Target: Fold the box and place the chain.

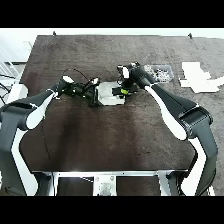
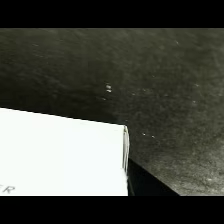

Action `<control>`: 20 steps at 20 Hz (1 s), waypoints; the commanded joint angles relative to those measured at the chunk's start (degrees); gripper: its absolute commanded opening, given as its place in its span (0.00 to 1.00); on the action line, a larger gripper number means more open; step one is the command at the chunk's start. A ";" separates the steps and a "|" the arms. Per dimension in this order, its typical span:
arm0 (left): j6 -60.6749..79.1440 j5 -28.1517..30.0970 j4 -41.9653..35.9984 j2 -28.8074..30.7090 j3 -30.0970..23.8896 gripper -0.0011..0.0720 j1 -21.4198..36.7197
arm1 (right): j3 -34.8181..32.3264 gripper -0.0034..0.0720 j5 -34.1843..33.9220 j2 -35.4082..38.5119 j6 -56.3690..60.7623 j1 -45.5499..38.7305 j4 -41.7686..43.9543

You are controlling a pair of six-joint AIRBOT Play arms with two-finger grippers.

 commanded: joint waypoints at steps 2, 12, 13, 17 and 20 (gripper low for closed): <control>-0.02 -0.22 0.00 -0.02 0.00 0.91 -0.07 | 0.55 0.45 0.26 0.00 0.31 0.00 1.90; -0.02 -0.20 0.02 -0.02 0.02 0.91 -0.07 | 0.55 0.72 5.20 2.91 0.28 0.11 1.81; -0.02 -0.20 0.02 -0.02 0.02 0.91 -0.07 | 0.55 0.73 5.77 3.87 0.09 0.11 1.62; -0.02 -0.20 0.02 -0.02 0.02 0.91 -0.07 | 0.55 0.73 7.56 7.76 -2.08 0.11 0.92; -0.04 -0.20 0.04 -0.02 0.02 0.91 -0.07 | 0.55 0.73 8.98 11.65 -4.79 0.04 -2.23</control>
